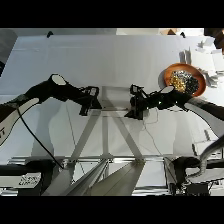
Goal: Fold the box and place the chain.
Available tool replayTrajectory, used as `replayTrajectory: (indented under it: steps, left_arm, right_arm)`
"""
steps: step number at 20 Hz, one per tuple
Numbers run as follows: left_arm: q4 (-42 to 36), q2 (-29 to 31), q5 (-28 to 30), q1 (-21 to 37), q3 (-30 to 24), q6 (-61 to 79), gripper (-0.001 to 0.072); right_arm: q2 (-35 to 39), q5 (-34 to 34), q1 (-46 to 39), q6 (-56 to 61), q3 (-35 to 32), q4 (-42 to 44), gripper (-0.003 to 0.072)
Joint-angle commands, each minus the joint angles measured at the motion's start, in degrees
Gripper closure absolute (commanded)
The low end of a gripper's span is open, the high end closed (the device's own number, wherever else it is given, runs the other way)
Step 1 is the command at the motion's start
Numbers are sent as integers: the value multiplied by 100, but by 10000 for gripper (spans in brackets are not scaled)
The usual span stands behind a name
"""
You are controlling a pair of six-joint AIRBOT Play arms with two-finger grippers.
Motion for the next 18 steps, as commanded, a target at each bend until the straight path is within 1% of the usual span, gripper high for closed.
replayTrajectory:
  steps: [1, 2, 3, 4, 6, 7, 9, 11, 13, 17, 18]
  left_arm:
    - [90, 446, -369, 378, -2, -94, 698]
    - [92, 634, -525, 535, -2, -245, 701]
    - [107, 833, -557, 708, -2, -693, 702]
    - [181, 1010, -444, 863, -2, -1303, 702]
    - [715, 1307, 101, 1143, -2, -3023, 703]
    - [1060, 1381, 369, 1266, -2, -4157, 703]
    - [1523, 1373, 516, 1445, -15, -6297, 703]
    - [1757, 1283, 531, 1497, -122, -7834, 702]
    - [1801, 1250, 828, 1475, -400, -8511, 703]
    - [1707, 1248, 1191, 1351, -1064, -8572, 705]
    - [1558, 1244, 1233, 1351, -1180, -8568, 705]
  right_arm:
    - [2, 0, 4, 0, -2, 0, 227]
    - [2, 0, 4, 0, -2, 0, 227]
    - [2, 0, 4, 0, -2, 0, 227]
    - [2, 2, 4, 0, -2, 0, 227]
    - [2, 0, 4, 0, -2, 0, 227]
    - [2, 0, 4, 0, -2, 0, 227]
    - [2, 0, 4, 0, -2, 0, 227]
    - [2, 0, 4, 0, -2, 0, 227]
    - [2, 0, 4, 0, -2, -2, 227]
    - [2, 0, 4, 0, -2, 0, 227]
    - [2, 0, 4, 0, -2, 0, 227]
